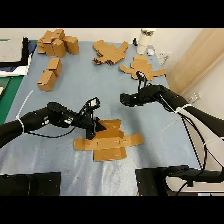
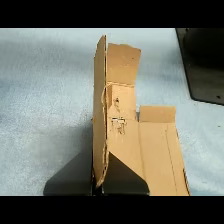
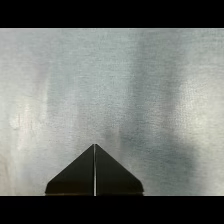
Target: Fold the box.
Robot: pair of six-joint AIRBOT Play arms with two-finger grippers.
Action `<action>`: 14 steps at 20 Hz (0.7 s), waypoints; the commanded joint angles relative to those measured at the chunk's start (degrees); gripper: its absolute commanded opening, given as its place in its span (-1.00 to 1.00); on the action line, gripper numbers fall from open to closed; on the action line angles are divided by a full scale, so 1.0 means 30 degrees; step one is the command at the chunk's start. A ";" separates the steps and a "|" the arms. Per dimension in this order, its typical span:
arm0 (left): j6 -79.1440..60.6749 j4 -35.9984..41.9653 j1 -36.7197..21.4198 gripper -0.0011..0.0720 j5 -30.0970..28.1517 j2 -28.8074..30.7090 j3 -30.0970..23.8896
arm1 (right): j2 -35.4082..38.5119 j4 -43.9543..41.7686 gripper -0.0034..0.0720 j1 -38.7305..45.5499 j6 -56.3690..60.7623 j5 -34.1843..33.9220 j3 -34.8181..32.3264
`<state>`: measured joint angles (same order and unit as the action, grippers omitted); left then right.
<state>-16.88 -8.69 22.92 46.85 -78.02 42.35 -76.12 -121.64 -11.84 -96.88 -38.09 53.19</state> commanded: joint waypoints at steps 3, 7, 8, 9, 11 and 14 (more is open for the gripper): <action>0.0160 -0.0255 0.0146 -0.94 0.0408 0.0015 -0.0342 | 0.0000 0.0124 -0.90 -0.0022 0.0015 0.0015 0.0015; 0.0474 -0.0255 0.0146 -0.94 0.1158 0.0015 -0.0342 | 0.0000 0.0503 -0.90 -0.0022 0.0015 -0.1005 0.0022; 0.0517 -0.0255 0.0146 -0.93 0.1202 0.0015 -0.0342 | 0.0000 0.0699 -0.90 -0.0022 0.0022 -0.1435 0.0022; 0.0517 -0.0248 0.0146 -0.94 0.1195 0.0015 -0.0342 | 0.0000 0.0918 -0.90 -0.0015 0.0022 -0.1749 0.0015; 0.0517 -0.0255 0.0146 -0.93 0.1188 0.0015 -0.0342 | 0.0000 0.1217 -0.90 -0.0015 0.0240 -0.1982 0.0015; 0.0517 -0.0255 0.0146 -0.93 0.1180 0.0015 -0.0342 | 0.0029 0.2047 -0.90 -0.0015 0.1428 -0.2659 0.0022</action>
<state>-15.44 -9.52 23.35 50.22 -77.97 41.36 -76.09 -117.91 -11.86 -95.57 -43.53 53.21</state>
